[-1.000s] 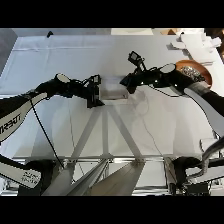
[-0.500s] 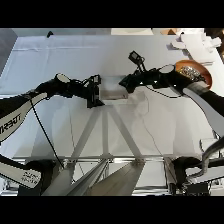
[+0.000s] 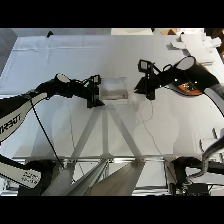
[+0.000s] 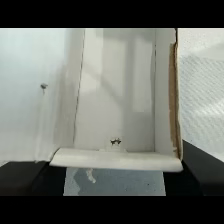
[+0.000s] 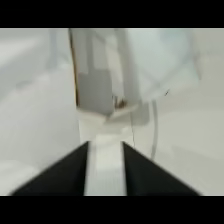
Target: Fold the box and place the chain.
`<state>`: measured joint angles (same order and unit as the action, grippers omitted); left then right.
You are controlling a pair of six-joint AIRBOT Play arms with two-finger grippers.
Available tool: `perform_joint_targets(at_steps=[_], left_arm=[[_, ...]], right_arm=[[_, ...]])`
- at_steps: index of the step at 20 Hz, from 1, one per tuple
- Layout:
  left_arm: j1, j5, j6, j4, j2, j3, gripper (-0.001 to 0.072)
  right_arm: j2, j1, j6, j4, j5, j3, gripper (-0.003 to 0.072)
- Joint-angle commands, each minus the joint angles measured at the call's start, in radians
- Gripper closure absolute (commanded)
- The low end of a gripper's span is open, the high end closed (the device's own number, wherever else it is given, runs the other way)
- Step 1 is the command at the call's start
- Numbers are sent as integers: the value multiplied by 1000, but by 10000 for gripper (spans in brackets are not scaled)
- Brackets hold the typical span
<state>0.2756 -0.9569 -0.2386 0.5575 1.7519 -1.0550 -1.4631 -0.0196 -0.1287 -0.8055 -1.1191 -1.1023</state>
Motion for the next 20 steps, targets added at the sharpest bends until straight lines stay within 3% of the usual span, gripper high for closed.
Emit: perform_joint_targets(at_steps=[1,6,8,20], left_arm=[[0,0,0,0,1,0,596],[0,0,0,0,1,0,596],[0,0,0,0,1,0,596],[0,0,0,0,1,0,596]], right_arm=[[-20,3,-169,-38,27,26,394],[-127,44,-247,66,54,26,397],[-148,59,-246,85,119,26,398],[-164,83,-246,163,167,26,470]])
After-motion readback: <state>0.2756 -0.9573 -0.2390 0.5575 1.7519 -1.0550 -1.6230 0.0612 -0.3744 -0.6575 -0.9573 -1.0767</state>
